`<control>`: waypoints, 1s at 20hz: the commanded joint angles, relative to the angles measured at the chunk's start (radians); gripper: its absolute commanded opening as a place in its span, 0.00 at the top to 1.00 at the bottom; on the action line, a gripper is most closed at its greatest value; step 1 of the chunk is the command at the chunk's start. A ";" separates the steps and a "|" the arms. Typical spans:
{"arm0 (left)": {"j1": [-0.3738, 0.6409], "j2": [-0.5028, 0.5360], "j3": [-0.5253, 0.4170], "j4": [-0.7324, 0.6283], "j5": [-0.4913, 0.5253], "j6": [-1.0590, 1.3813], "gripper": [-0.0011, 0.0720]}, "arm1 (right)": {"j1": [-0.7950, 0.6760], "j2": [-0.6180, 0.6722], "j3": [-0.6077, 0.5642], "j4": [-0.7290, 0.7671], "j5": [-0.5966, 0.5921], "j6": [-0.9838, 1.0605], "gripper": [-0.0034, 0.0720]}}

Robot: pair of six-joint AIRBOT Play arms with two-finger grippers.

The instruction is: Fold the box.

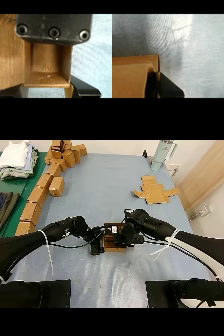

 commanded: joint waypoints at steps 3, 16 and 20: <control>0.001 0.001 0.000 0.000 0.000 0.000 0.31 | -0.001 -0.003 0.000 -0.002 0.014 -0.007 0.40; 0.001 0.001 0.000 0.000 0.000 0.000 0.31 | -0.018 0.229 0.000 0.005 -0.119 0.012 0.47; 0.001 0.001 0.000 0.000 0.000 0.000 0.31 | -0.056 0.253 0.000 -0.009 -0.175 0.011 0.50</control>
